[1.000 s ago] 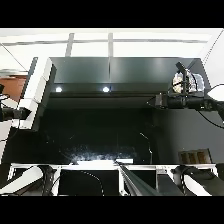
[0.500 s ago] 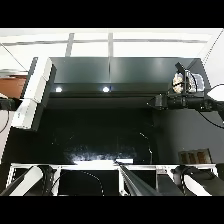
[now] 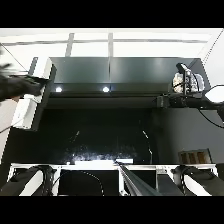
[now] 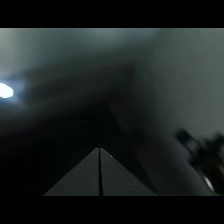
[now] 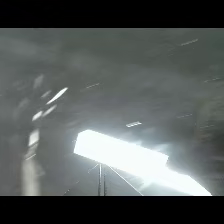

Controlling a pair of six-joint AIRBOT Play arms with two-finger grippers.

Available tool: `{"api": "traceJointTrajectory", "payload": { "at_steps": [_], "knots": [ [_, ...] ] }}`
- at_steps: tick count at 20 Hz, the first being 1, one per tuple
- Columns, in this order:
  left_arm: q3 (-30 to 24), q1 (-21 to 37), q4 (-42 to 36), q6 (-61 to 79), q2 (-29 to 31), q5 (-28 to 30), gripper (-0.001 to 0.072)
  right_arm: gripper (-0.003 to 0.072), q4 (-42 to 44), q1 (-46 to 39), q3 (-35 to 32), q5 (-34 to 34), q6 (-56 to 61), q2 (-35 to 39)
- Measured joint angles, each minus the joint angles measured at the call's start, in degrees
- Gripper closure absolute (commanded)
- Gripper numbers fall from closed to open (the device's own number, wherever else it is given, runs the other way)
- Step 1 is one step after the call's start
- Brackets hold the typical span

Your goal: Fold the box and place the chain.

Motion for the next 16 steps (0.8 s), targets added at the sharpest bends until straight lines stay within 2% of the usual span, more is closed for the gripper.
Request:
{"api": "traceJointTrajectory", "payload": {
  "at_steps": [2, 5, 8, 16],
  "knots": [
    [-1.0, -9.6, 4.0, -6.5, 0.0, 7.8, 0.0681, 0.0648, -4.5, 0.0, 0.0, -4.9, 1.6, 0.0],
    [-1.9, -17.3, 7.4, -13.6, -1.3, 16.4, 0.068, 0.0649, -8.0, 0.1, 0.0, -11.0, 2.8, 0.0],
    [-2.7, -19.6, 9.1, -17.4, -3.5, 19.7, 0.0679, 0.0649, -9.6, 0.1, 0.0, -14.3, 3.4, 0.0],
    [-3.3, -20.8, 10.1, -20.0, -5.9, 21.5, 0.0679, 0.065, -10.7, 0.1, 0.0, -16.6, 3.8, 0.0]
  ]
}}
